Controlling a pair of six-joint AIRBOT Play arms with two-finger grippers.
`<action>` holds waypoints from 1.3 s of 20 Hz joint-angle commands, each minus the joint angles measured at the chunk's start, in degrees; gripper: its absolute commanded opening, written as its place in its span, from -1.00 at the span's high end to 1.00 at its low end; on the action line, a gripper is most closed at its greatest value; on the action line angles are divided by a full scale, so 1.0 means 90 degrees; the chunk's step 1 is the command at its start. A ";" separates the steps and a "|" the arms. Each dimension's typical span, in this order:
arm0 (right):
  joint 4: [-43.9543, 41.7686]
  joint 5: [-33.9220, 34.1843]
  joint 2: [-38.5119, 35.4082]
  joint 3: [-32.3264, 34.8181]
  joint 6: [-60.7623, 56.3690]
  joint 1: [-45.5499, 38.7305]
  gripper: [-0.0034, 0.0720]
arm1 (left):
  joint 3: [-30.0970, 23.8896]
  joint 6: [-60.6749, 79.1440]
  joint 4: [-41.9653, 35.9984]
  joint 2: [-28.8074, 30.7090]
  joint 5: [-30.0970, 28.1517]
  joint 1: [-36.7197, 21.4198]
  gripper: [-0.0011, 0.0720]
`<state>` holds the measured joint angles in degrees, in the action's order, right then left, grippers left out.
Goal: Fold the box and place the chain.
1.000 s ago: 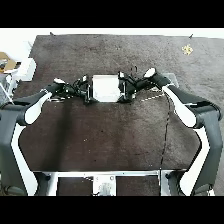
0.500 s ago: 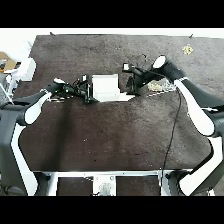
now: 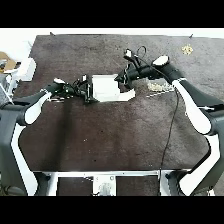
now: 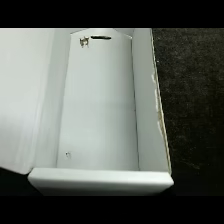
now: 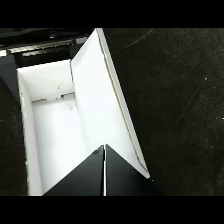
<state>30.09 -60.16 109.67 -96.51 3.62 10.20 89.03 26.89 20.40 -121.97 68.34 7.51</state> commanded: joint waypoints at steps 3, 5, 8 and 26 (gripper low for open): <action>-0.0797 0.0695 0.0571 -0.0007 0.0682 -0.0010 0.91 | 0.0002 0.0002 -0.0007 0.0000 0.0000 0.0000 0.50; -0.0797 0.0687 0.0704 -0.0005 0.0699 -0.0061 0.91 | 0.0002 0.0002 -0.0007 0.0000 0.0000 0.0000 0.50; -0.0797 0.0537 0.0874 -0.0005 0.0702 -0.0192 0.91 | 0.0000 0.0002 -0.0007 0.0000 0.0000 0.0000 0.50; -0.0432 -0.0070 -0.0158 -0.0017 0.0797 -0.0495 0.80 | 0.0002 0.0002 -0.0007 0.0000 0.0000 0.0000 0.50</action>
